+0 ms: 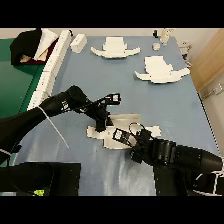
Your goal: Fold the box.
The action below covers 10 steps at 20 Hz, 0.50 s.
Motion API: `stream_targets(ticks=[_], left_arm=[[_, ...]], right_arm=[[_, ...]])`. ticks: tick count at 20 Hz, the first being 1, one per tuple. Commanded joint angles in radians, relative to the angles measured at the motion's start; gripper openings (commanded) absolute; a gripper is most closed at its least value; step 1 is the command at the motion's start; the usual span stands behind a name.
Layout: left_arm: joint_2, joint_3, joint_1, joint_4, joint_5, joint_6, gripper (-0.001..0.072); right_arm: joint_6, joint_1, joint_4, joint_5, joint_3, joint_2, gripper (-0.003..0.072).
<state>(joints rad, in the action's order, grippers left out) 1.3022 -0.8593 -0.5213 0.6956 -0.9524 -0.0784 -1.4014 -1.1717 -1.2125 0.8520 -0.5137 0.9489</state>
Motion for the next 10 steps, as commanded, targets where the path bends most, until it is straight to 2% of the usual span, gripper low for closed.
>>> stream_targets(ticks=[1,7,9,10], left_arm=[[0.0,0.0,-0.001,0.0,0.0,0.0,0.0014],[0.0,0.0,-0.001,0.0,0.0,0.0,0.0015],[0.0,0.0,-0.001,0.0,0.0,0.0,0.0015],[0.0,0.0,-0.001,0.0,0.0,0.0,0.0014]], right_arm=[[0.122,0.002,0.12,-0.004,-0.02,0.016,0.0552],[0.254,0.001,0.131,0.066,-0.123,0.016,0.0553],[0.262,0.001,0.127,0.11,-0.129,0.016,0.0717],[0.262,0.001,0.127,0.126,-0.129,0.016,0.0716]])
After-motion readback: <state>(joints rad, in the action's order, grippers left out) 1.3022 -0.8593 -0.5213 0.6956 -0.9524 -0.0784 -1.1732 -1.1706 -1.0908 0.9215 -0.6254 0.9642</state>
